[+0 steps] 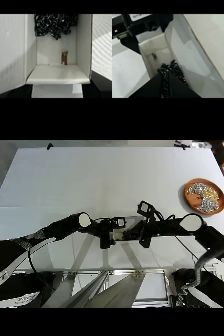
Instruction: Fold the box and place the chain.
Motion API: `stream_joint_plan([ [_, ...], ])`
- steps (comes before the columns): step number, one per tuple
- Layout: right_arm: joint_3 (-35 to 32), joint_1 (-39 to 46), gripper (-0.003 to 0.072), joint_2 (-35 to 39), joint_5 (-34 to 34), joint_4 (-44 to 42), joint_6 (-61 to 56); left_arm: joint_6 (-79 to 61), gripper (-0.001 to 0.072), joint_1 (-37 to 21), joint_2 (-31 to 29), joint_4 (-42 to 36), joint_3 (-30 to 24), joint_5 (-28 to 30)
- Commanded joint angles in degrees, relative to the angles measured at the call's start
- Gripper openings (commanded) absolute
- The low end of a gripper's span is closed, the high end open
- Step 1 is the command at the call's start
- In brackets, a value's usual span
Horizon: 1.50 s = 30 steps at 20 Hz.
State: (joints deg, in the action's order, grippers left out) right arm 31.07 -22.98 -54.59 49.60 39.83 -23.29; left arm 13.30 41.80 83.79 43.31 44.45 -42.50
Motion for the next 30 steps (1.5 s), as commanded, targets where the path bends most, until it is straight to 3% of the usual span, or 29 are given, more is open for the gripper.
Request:
stream_joint_plan([
  [1,0.0,-2.8,0.0013,-6.4,-2.4,-2.8,-5.5,0.0,0.0316,0.0,0.0,0.0,0.0,0.0],
  [3,0.0,-3.3,0.0124,-7.7,-2.6,-3.1,-7.6,0.0,0.0316,0.0,0.0,0.0,0.0,0.0],
  [6,0.0,-2.9,0.0138,-6.1,-1.8,-3.2,-8.5,0.0,0.0316,0.0,0.0,0.0,0.0,0.0],
  [7,0.0,-2.1,0.0177,-4.9,-0.9,-3.5,-8.5,0.0,0.0316,0.0,0.0,0.0,0.0,0.0],
  [11,1.4,7.2,0.0178,3.1,8.2,-1.1,-14.8,0.0,0.0316,0.0,0.0,0.0,0.0,0.0],
  [15,8.2,18.5,0.0155,7.7,14.0,-1.8,-17.2,0.0,0.0316,0.0,0.0,0.0,0.0,0.0],
  [19,17.3,20.0,0.0009,2.3,12.2,-1.7,-16.6,0.0,0.0316,0.0,0.0,0.0,0.0,0.0],
  [26,20.4,10.1,0.0007,-14.4,15.8,6.3,-12.2,0.0,0.0316,0.0,0.0,0.0,0.0,0.0],
  [30,20.4,7.9,0.0009,-17.1,17.6,9.4,-12.2,0.0,0.0316,0.0,0.0,0.0,0.0,0.0],
])
